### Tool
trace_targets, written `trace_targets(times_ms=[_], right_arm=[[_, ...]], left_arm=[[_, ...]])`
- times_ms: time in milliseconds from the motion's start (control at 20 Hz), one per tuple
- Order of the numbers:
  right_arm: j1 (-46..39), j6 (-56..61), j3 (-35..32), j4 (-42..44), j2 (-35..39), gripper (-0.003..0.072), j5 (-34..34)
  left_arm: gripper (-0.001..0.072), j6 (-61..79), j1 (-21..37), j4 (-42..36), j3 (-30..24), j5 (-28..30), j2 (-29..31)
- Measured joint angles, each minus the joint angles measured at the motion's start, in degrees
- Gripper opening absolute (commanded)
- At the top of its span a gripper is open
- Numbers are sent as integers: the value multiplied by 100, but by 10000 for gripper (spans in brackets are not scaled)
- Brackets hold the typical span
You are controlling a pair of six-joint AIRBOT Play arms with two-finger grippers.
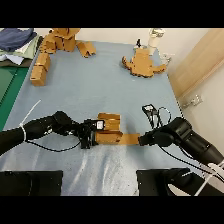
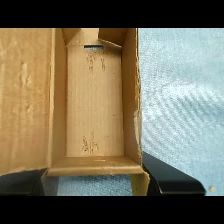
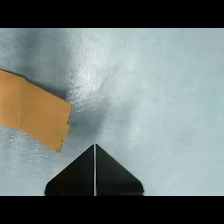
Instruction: Fold the box.
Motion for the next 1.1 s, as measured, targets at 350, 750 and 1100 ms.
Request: trace_targets(times_ms=[350,750,1100], right_arm=[[-269,232,-208,1338,-699,3,522],[-291,-302,-186,2935,-929,2,1029],[-352,-444,-76,3136,-520,2,905]], left_arm=[[336,-2,2,0,0,-2,0],[335,-350,13,2,0,-2,0],[336,-422,13,0,0,-2,0]])
